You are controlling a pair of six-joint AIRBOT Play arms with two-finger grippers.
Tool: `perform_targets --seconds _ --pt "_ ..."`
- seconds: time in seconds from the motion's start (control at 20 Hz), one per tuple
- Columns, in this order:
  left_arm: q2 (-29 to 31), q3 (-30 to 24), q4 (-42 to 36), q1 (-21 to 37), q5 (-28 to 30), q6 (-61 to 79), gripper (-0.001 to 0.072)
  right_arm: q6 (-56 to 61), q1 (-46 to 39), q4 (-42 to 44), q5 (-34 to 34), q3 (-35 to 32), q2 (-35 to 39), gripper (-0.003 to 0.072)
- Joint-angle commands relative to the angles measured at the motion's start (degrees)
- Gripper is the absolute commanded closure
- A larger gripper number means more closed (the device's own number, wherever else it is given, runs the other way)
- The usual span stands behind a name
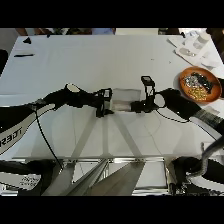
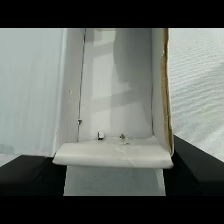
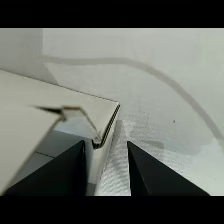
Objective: Fold the box and place the chain.
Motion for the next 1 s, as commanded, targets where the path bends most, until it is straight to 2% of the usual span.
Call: perform_targets --seconds 0.0,0.25,0.3,0.35,0.4,0.55,0.6,0.65,0.7,0.75,0.95 --pt "-0.02 -0.02 -0.04 -0.02 0.02 0.0 0.0362 7.1 0.98 -2.91 -0.66 2.25 -0.61 0.0396" --pt "-0.02 -0.02 -0.04 -0.02 0.02 0.0 0.0362 7.48 2.89 -5.27 1.09 5.95 -4.39 0.0422" --pt "-0.02 -0.02 -0.07 -0.02 0.02 0.0 0.0362 8.66 2.89 -5.35 1.07 5.97 -4.76 0.0476" --pt "-0.02 -0.02 -0.04 -0.02 0.02 0.0 0.0362 8.74 2.89 -5.46 1.05 5.97 -4.92 0.0605" --pt "-0.02 -0.02 -0.07 -0.02 0.02 -0.02 0.0362 8.74 2.89 -5.53 0.83 5.99 -4.92 0.0676" --pt "-0.02 -0.02 -0.07 -0.02 0.0 0.0 0.0362 8.74 2.89 -6.27 -0.02 6.25 -4.9 0.0676" --pt "-0.02 -0.02 -0.09 -0.02 0.02 0.0 0.0362 8.74 2.89 -6.27 -0.42 6.27 -4.9 0.0672" --pt "-0.02 -0.02 -0.09 -0.02 0.02 0.0 0.0362 8.74 2.89 -6.01 -0.7 6.34 -4.85 0.058" --pt "-0.02 -0.02 -0.11 -0.02 0.02 0.0 0.0362 8.72 2.89 -5.35 -0.63 6.36 -4.76 0.0433" --pt "-0.02 -0.02 -0.13 -0.02 0.02 0.0 0.0362 8.72 2.89 -4.98 -0.07 6.36 -4.55 0.0334" --pt "-0.02 -0.02 -0.17 -0.02 0.02 0.0 0.0362 6.95 2.86 -5.68 5.01 6.34 0.68 0.0347"
